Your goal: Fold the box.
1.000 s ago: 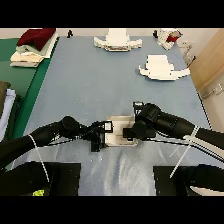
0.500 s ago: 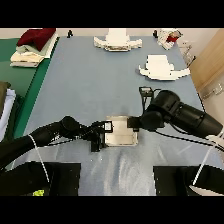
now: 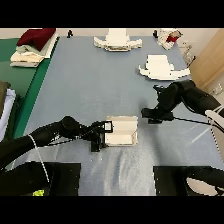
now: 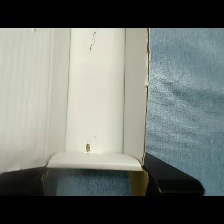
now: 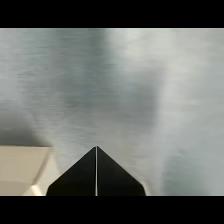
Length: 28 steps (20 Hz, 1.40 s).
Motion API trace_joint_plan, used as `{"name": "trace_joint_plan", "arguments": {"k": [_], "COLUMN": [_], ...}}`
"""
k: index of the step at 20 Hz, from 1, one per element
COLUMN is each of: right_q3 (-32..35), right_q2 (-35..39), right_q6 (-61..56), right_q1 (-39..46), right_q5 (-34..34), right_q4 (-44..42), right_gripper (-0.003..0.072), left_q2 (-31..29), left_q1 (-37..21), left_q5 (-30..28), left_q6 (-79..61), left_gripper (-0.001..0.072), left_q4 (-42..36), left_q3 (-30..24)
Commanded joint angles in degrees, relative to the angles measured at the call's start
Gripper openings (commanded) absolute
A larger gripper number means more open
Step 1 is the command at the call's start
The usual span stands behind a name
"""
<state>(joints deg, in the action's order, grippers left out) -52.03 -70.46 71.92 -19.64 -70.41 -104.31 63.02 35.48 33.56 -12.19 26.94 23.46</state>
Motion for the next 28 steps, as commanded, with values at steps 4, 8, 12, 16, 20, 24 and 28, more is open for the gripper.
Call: {"name": "trace_joint_plan", "arguments": {"k": [4,8,12,16,20,24,28], "right_q3": [-3.9,-5.7,-5.5,-1.4,6.1,13.6,22.4], "right_q2": [-12.1,-13.4,-12.7,-6.9,2.6,11.6,20.5], "right_q6": [40.3,48.8,50.3,51.6,55.3,58.6,59.1], "right_q1": [9.6,7.0,2.6,-2.7,-8.0,-14.2,-22.4], "right_q5": [-6.6,-18.4,-21.4,-13.2,4.2,18.4,32.9], "right_q4": [-41.2,-43.3,-36.7,-31.2,-29.8,-28.4,-24.2], "right_gripper": [0.0003,0.0003,0.0003,0.0003,0.0003,0.0003,0.0003], "left_q2": [0.0,0.0,0.0,0.0,0.0,0.0,0.0], "left_q1": [0.0,0.0,0.0,0.0,0.0,0.0,0.0], "left_q5": [0.0,0.0,0.0,0.0,0.0,0.0,0.0], "left_q6": [0.0,0.0,0.0,0.0,0.0,0.0,0.0], "left_gripper": [0.0463,0.0463,0.0463,0.0463,0.0463,0.0463,0.0463], "left_q4": [0.0,0.0,0.0,0.0,0.0,0.0,0.0], "left_q3": [0.0,0.0,0.0,0.0,0.0,0.0,0.0]}}
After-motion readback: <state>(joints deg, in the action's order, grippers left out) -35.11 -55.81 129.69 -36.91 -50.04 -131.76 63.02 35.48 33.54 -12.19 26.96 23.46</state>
